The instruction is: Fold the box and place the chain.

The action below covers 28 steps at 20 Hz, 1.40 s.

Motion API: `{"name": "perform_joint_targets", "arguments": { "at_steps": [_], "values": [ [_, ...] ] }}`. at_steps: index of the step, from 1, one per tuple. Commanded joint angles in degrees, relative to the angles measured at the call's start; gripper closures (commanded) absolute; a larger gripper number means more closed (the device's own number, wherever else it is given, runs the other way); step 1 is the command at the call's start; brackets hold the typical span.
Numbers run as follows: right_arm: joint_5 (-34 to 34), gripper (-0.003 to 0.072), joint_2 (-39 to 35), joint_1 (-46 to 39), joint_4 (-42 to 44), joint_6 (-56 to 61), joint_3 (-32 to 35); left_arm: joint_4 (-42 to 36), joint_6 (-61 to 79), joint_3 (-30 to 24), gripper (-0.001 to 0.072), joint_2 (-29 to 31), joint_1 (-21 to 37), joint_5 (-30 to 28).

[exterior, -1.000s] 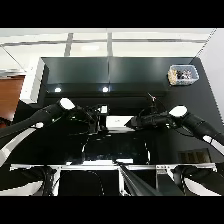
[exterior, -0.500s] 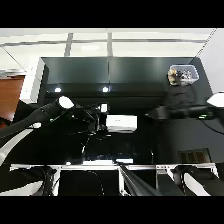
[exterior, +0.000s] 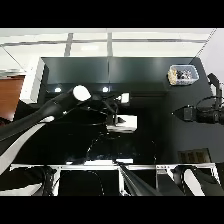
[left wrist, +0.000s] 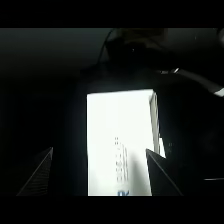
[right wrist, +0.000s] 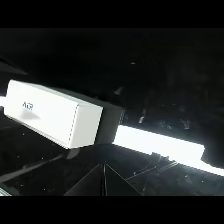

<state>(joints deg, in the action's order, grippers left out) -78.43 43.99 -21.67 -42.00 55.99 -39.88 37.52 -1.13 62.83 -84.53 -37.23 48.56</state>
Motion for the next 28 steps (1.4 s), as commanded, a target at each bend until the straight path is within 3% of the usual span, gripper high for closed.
{"name": "perform_joint_targets", "arguments": {
  "at_steps": [1,5,11,15,22,23,25,28],
  "values": [
    [0.83,0.0671,-0.37,-0.83,-0.20,-0.35,0.31,0.85,-12.02,6.34,-0.0004,-6.93,-1.73,3.50],
    [1.62,0.0671,-0.37,-0.83,-0.24,-0.52,0.31,2.54,-12.61,6.32,-0.0004,-9.38,-1.60,7.10],
    [2.03,0.0671,-0.37,-0.83,-0.26,-0.90,0.31,4.28,-12.59,6.34,-0.0004,-9.38,-1.46,7.76],
    [2.67,0.0671,-0.37,-0.83,-0.24,-0.87,0.28,6.71,-5.60,6.34,-0.0004,-9.38,-1.70,10.14],
    [2.67,0.0671,-0.37,-0.81,-0.22,-0.85,0.31,10.05,-5.81,6.29,-0.0004,-10.27,-3.06,2.54],
    [2.73,0.0672,-0.37,-0.81,-0.22,-0.85,0.28,11.17,-7.96,6.27,0.0015,-10.75,-3.96,0.35],
    [2.80,0.0672,-0.37,-0.81,-0.22,-0.85,0.31,14.34,-20.37,7.04,0.0312,-10.14,-4.98,-3.69],
    [2.75,0.0671,-0.37,-0.81,-0.22,-0.87,0.31,23.87,-37.44,10.21,0.0321,-6.86,-2.45,5.03]
  ]
}}
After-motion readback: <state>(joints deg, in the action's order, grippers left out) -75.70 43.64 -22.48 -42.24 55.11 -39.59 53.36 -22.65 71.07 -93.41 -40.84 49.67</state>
